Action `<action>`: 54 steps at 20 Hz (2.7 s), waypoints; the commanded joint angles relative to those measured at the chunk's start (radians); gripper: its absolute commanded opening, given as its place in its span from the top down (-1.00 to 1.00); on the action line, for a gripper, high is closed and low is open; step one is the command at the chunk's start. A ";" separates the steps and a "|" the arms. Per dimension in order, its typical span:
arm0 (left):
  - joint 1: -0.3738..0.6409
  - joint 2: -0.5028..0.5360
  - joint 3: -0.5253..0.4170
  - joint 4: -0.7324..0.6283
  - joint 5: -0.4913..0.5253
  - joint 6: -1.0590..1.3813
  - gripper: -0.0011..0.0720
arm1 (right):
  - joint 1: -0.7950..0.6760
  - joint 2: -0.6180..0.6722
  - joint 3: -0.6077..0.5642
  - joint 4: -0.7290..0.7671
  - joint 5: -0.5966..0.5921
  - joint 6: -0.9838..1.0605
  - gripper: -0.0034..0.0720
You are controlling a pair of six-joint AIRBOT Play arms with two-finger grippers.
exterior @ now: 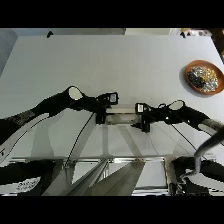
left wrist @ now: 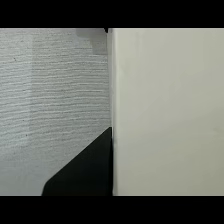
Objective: Fold the box and place the chain.
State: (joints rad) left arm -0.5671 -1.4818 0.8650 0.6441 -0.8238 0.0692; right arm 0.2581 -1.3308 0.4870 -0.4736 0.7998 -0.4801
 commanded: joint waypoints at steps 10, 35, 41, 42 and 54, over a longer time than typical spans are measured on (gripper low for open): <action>0.000 0.001 0.000 -0.003 0.002 0.001 0.94 | 0.000 -0.001 -0.001 0.000 0.001 0.000 -0.16; 0.095 0.443 0.000 0.199 -0.235 -0.265 0.94 | 0.000 -0.001 -0.001 0.000 0.001 0.000 -0.16; -0.025 0.425 0.000 0.199 -0.281 -0.350 0.95 | 0.000 -0.001 -0.001 0.000 0.001 0.000 -0.16; -0.054 0.416 0.000 0.200 -0.281 -0.368 0.95 | 0.000 -0.001 -0.001 0.000 0.001 0.000 -0.16; -0.157 0.174 0.000 0.198 0.367 -0.648 0.96 | 0.000 -0.001 -0.001 0.000 0.001 0.000 -0.16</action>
State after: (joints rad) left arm -0.7189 -1.2461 0.8642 0.8448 -0.6662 -0.4450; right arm 0.2584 -1.3315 0.4866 -0.4736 0.8005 -0.4801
